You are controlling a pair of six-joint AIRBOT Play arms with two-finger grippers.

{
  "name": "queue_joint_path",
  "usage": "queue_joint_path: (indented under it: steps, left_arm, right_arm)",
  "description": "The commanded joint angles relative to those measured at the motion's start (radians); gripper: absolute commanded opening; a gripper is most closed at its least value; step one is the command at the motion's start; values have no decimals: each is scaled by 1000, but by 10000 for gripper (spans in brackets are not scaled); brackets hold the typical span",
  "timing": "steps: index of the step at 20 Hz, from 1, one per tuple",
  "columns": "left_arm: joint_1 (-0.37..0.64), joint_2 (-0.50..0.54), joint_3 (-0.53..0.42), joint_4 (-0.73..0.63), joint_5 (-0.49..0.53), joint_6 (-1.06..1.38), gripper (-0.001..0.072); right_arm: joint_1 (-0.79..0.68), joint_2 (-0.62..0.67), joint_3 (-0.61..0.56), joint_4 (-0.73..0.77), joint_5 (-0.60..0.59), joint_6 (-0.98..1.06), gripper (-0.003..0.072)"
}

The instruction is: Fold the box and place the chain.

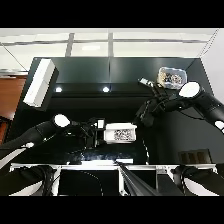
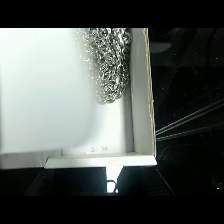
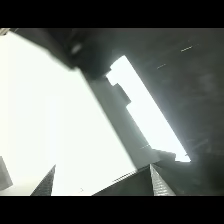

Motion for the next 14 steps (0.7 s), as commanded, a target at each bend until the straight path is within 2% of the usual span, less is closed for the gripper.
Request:
queue_joint_path:
  steps: [1,7,14]
  left_arm:
    - [0,-1,0,0,0,0,396]
    - [0,-1,0,0,0,0,397]
    - [0,-1,0,0,0,0,396]
  right_arm:
    - [32,-8,1,1,126,-69,704]
    - [128,-8,1,-62,-14,-87,704]
    - [128,-8,1,-40,-19,-86,704]
